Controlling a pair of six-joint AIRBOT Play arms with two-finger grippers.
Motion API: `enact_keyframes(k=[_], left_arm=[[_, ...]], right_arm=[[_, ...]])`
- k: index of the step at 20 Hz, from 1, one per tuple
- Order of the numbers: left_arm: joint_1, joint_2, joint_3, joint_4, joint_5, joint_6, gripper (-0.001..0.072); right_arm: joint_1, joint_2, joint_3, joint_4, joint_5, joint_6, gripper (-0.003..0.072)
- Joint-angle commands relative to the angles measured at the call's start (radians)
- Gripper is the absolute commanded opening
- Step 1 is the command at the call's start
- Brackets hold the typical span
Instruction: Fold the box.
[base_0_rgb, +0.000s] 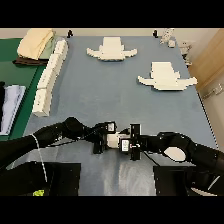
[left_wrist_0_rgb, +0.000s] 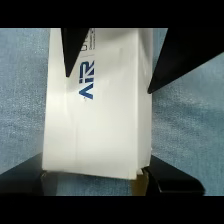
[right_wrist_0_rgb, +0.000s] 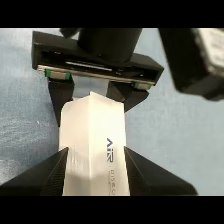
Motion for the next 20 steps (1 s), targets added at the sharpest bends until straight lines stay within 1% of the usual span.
enact_keyframes(k=[1, 3, 6, 11, 12, 13, 14, 20], left_arm=[[0.000, 0.001, 0.001, 0.001, 0.000, 0.002, 0.0447], [0.000, 0.001, 0.001, 0.001, 0.000, 0.002, 0.0446], [0.000, 0.001, 0.001, 0.001, 0.000, 0.002, 0.0446], [0.000, 0.001, 0.001, 0.001, 0.000, 0.002, 0.0447], [0.000, 0.001, 0.001, 0.001, 0.000, 0.002, 0.0446], [0.000, 0.001, 0.001, 0.001, 0.000, 0.002, 0.0447], [0.000, 0.001, 0.001, 0.001, 0.000, 0.002, 0.0447], [0.000, 0.001, 0.001, 0.001, 0.000, 0.002, 0.0447]], right_arm=[[0.000, 0.034, 0.001, -0.003, -0.007, -0.002, 0.0514], [0.000, 0.059, 0.001, -0.004, -0.011, -0.002, 0.0514], [-0.001, 0.059, 0.001, -0.022, -0.052, -0.002, 0.0514], [-0.001, 0.001, 0.001, -0.029, -0.061, 0.000, 0.0510], [-0.001, -0.013, 0.001, -0.029, -0.059, 0.000, 0.0485], [-0.001, -0.026, 0.001, -0.029, -0.057, 0.000, 0.0370], [-0.001, -0.037, 0.001, -0.028, -0.058, 0.000, 0.0361], [0.002, -0.046, 0.001, 0.001, -0.038, -0.001, 0.0361]])
